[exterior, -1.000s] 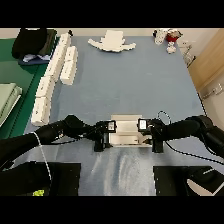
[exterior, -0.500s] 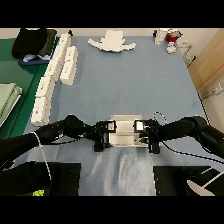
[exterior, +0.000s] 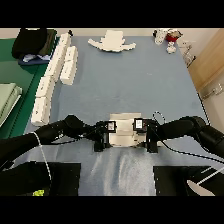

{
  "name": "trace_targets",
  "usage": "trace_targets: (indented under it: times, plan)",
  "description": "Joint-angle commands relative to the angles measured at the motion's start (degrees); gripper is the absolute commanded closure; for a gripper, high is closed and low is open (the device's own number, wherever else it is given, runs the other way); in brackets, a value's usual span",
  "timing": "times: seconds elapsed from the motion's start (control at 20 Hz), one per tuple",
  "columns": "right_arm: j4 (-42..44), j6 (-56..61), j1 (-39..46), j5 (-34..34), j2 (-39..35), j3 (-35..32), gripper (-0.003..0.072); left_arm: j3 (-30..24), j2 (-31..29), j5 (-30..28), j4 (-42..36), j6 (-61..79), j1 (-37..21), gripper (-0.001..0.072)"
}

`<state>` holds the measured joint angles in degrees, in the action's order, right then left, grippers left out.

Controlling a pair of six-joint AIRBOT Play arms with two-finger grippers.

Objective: Fold the box.

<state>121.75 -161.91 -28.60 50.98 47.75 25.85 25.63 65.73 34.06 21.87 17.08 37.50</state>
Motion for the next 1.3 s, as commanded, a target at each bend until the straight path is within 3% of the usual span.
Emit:
trace_targets:
  times: [0.0,0.2,0.4,0.45,0.55,0.6,0.85,1.05,1.15,1.25]
  plan:
    - [0.48,0.07,-0.04,0.11,0.04,-0.02,0.0087,-0.02,0.04,-0.02,-0.02,0.00,0.02,0.0280]
    - [-0.52,1.55,-0.04,1.18,0.04,0.02,0.0114,-0.02,0.02,-0.02,-0.02,0.00,0.02,0.0280]
    - [-7.19,14.58,0.00,3.61,0.04,0.42,0.0454,-0.02,0.04,-0.02,-0.02,0.00,0.02,0.0280]
    - [-9.55,19.39,0.02,5.03,0.04,0.90,0.0517,-0.02,0.04,-0.02,-0.02,0.00,0.02,0.0280]
    - [-14.80,28.41,0.02,7.63,-0.04,2.14,0.0547,-0.02,0.02,-0.02,-0.02,0.00,0.02,0.0280]
    - [-17.31,31.74,0.02,8.72,-0.39,2.73,0.0637,-0.02,0.02,-0.02,-0.02,0.00,0.02,0.0280]
    - [-29.11,45.68,0.20,11.56,-5.51,3.43,0.0678,-0.02,0.04,0.00,-0.02,0.00,0.02,0.0280]
    - [-47.71,72.11,2.45,16.70,-8.55,3.45,0.0679,-0.02,0.04,0.00,-0.02,0.00,0.02,0.0280]
    - [-49.24,77.92,7.56,21.03,-7.76,3.43,0.0681,-0.02,0.04,0.00,-0.02,0.00,0.02,0.0280]
    - [-44.72,78.99,15.02,22.25,-5.66,3.41,0.0680,-0.02,0.04,-0.02,-0.02,0.00,0.02,0.0280]
